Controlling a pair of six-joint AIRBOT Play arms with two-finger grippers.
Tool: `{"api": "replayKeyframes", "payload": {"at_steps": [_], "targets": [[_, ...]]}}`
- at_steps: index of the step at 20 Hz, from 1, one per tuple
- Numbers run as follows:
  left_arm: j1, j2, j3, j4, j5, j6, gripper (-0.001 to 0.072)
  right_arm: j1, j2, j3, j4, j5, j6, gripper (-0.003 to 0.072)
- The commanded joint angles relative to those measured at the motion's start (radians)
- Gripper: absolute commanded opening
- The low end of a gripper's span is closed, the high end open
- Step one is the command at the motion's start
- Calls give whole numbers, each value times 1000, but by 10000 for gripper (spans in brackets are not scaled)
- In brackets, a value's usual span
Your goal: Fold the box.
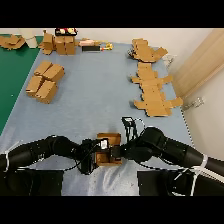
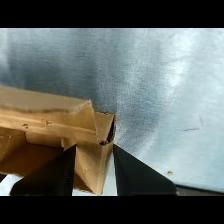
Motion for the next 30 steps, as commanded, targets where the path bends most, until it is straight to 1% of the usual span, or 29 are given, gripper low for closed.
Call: {"api": "replayKeyframes", "payload": {"at_steps": [1,5,7,8,11,12,13,15,16,17,18,19,21,24,25,26,27,30], "targets": [[0,1,0,0,0,0,462,60,-98,72,-49,-61,160,367],[0,1,0,0,0,0,462,91,-211,122,-69,-90,225,355],[0,1,0,0,0,0,463,91,-230,137,-88,-90,246,324],[0,1,0,0,0,0,462,91,-231,139,-91,-93,251,296],[0,1,0,0,0,0,462,91,-231,139,-90,-138,258,276],[0,1,0,0,0,0,462,91,-231,139,-90,-151,258,220],[0,1,0,0,0,0,462,91,-231,139,-90,-165,258,219],[0,1,0,0,0,0,463,91,-231,139,-90,-188,257,145],[0,1,0,0,0,0,462,91,-231,139,-90,-196,257,138],[0,1,0,0,0,0,462,91,-231,139,-90,-200,257,89],[0,1,0,0,0,0,462,91,-231,139,-90,-201,257,86],[0,1,0,0,0,0,463,91,-231,139,-90,-200,256,50],[0,1,0,0,0,0,463,91,-231,139,-93,-199,240,8],[0,1,0,0,0,0,463,91,-231,139,-112,-192,237,8],[0,1,0,0,0,0,462,93,-230,141,-116,-193,230,51],[0,1,0,0,0,0,463,93,-230,145,-116,-203,231,217],[0,1,0,0,0,0,462,93,-230,151,-117,-217,231,299],[0,1,0,0,0,0,462,93,-223,161,-125,-253,231,298]]}}
